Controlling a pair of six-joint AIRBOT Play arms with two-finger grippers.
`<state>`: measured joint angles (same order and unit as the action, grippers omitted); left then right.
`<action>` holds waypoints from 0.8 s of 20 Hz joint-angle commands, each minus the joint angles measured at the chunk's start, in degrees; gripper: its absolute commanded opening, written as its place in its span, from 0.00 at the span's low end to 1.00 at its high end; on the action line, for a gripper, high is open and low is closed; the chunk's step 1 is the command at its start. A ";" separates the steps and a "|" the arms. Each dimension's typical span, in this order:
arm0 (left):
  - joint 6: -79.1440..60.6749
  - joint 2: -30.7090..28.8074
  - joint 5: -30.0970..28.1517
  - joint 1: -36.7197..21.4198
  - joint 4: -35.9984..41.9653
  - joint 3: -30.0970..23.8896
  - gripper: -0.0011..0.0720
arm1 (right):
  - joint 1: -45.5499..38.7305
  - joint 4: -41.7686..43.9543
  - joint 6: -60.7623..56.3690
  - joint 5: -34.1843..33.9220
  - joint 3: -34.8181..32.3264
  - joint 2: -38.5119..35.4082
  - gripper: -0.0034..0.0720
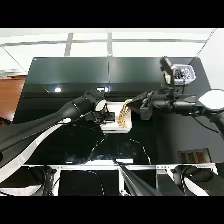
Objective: Fold the box and place the chain.
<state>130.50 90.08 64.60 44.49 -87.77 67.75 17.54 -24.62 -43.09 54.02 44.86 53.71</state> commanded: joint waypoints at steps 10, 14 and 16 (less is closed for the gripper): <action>-0.02 -0.02 0.07 0.02 -0.04 0.00 0.06 | -9.03 -12.11 -5.33 2.36 -2.45 6.14 0.47; -0.02 -0.02 0.24 0.00 -0.04 0.00 0.06 | -17.03 -14.99 -5.31 4.98 -2.51 6.14 0.47; -0.02 -0.02 0.42 0.04 0.02 0.00 0.06 | -17.73 -15.08 -5.29 4.92 -2.51 6.14 0.47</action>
<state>130.48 90.08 64.71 44.49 -87.77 67.75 2.92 -38.09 -48.34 57.56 42.30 59.83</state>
